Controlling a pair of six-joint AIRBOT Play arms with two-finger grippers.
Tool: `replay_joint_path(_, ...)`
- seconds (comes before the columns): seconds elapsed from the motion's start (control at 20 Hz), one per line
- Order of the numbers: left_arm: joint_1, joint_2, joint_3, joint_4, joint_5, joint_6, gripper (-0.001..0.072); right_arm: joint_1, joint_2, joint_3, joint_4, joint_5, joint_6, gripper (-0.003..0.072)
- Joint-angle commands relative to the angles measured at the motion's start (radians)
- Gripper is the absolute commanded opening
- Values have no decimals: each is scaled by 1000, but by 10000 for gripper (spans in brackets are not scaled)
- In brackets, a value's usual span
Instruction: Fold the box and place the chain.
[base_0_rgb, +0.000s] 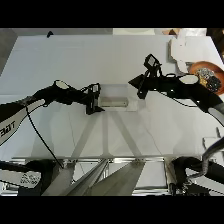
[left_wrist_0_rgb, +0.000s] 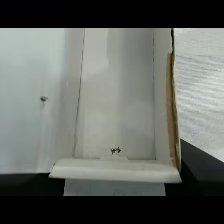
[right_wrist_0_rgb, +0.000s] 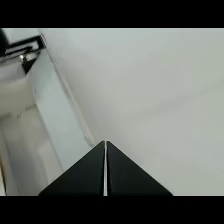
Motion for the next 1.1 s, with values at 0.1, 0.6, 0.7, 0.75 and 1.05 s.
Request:
replay_joint_path(0.1, 0, 0, 0, 0, -1, 0, 280, -14, 86, -20, -391, 105, 5, 254)
replay_joint_path(0.6, 0, 0, 0, 0, -1, 0, 280, 22, -140, -95, -65, 119, -398, 345)
replay_joint_path(0.7, 0, 0, 0, 0, -1, 0, 280, 37, -171, -95, -61, 97, -397, 338)
replay_joint_path(0.75, 0, 0, 0, 0, -1, 0, 280, 43, -184, -95, -51, 87, -397, 337)
replay_joint_path(1.05, 0, 0, 0, 0, -1, 0, 280, 45, -225, -95, 53, 85, -441, 210)
